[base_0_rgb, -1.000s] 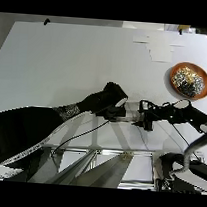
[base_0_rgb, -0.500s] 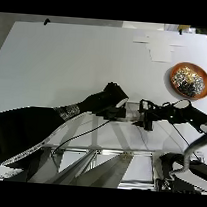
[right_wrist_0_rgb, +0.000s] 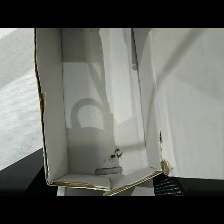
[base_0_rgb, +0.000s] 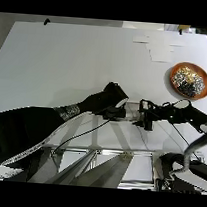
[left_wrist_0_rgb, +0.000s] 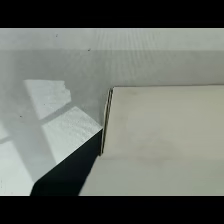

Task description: Fold the box and place the chain.

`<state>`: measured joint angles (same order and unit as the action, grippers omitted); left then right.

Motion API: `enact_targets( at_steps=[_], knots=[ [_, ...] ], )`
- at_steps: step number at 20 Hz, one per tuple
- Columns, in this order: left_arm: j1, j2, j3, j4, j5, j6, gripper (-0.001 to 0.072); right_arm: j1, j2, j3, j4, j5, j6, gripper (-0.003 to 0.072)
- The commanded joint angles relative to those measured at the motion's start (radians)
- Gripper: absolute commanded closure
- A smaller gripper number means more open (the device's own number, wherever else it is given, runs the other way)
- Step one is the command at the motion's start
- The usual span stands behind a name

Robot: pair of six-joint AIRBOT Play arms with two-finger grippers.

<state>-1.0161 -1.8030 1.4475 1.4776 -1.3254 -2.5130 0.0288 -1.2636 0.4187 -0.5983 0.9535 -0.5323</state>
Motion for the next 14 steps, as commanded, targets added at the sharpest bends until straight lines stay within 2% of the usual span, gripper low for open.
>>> enact_targets(
  at_steps=[1,3,7,8,10,11,14],
  knots=[
    [0.013,0.018,0.001,-0.003,-0.011,0.001,0.0598,0.0,0.0,0.0,0.0,0.0,0.001,0.0347],
    [0.034,0.05,0.001,-0.004,-0.026,0.016,0.0598,0.0,0.0,0.0,0.0,0.0,0.001,0.0347],
    [0.095,0.131,0.0,-0.051,-0.094,0.254,0.0597,0.0,0.0,0.0,0.0,0.0,0.001,0.0347],
    [0.109,0.15,-0.001,-0.071,-0.109,0.303,0.0545,0.0,0.0,0.0,0.0,0.0,0.001,0.0347],
    [0.141,0.179,-0.001,-0.124,-0.131,0.377,0.0234,0.0,0.0,0.0,0.0,0.0,0.001,0.0347],
    [0.156,0.189,-0.001,-0.151,-0.13,0.407,0.0184,0.0,0.0,0.0,0.0,0.0,0.001,0.0347],
    [0.185,0.215,-0.002,-0.183,-0.131,0.564,0.0184,0.0,0.0,0.0,0.0,0.0,0.001,0.0347]
  ],
)
